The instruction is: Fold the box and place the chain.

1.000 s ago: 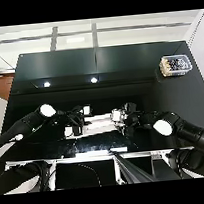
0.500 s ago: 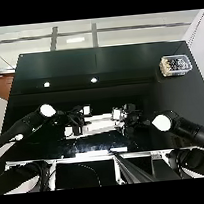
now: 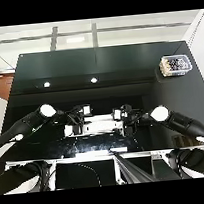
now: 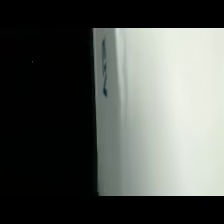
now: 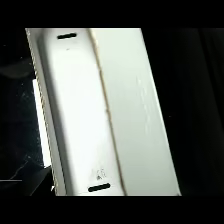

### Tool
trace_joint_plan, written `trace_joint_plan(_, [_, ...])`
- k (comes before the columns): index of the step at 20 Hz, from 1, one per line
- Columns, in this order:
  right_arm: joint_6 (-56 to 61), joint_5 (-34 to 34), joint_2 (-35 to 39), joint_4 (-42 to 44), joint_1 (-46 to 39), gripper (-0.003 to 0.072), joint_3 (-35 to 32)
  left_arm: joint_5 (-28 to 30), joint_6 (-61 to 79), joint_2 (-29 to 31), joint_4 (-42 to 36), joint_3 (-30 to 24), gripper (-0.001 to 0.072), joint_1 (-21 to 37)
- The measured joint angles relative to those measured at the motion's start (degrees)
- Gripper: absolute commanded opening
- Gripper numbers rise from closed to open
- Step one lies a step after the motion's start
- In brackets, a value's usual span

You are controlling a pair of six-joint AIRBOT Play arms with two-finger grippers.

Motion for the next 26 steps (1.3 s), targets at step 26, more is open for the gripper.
trace_joint_plan(26, [-3.98,-0.79,-7.04,-0.31,-0.17,0.0580,0.04,0.48,-0.09,0.00,-0.02,0.00,0.0032,0.00])
